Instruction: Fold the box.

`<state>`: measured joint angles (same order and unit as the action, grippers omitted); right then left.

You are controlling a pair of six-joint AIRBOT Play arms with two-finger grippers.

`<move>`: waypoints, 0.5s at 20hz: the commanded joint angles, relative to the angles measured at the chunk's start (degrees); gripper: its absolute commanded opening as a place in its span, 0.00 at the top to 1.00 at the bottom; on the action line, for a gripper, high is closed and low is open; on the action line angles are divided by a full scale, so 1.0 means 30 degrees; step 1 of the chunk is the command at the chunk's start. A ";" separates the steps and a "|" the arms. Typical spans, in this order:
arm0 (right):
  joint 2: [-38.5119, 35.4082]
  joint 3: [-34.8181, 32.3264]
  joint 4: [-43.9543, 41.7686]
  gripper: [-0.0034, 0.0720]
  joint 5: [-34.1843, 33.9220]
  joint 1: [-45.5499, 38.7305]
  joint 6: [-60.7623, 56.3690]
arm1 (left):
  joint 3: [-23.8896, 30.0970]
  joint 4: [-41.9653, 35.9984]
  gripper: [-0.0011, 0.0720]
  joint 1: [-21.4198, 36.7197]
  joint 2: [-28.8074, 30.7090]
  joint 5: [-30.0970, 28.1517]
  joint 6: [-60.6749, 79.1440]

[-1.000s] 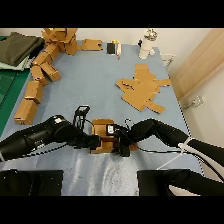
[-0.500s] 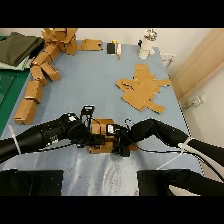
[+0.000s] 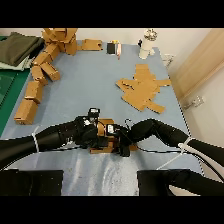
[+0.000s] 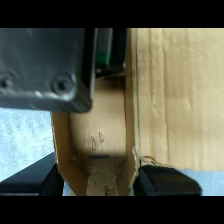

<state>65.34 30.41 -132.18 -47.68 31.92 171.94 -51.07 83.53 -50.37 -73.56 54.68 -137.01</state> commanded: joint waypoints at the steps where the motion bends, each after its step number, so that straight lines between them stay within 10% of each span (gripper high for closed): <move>1: 0.0015 0.0015 -0.0007 0.33 0.0007 -0.0015 0.0000 | -0.0291 0.0248 0.32 -0.0109 -0.0364 0.0255 -0.0175; 3: 0.0015 0.0015 0.0000 0.33 0.0007 -0.0015 0.0000 | -0.0291 0.0248 0.98 -0.0109 -0.0364 0.0379 -0.0189; 10: 0.0015 0.0015 0.0000 0.33 0.0007 -0.0015 0.0000 | -0.0291 0.0073 0.97 -0.0124 -0.0364 0.0291 -0.0175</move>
<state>65.34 30.41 -132.03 -47.75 31.81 171.89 -51.88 84.53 -50.72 -74.61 56.16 -137.64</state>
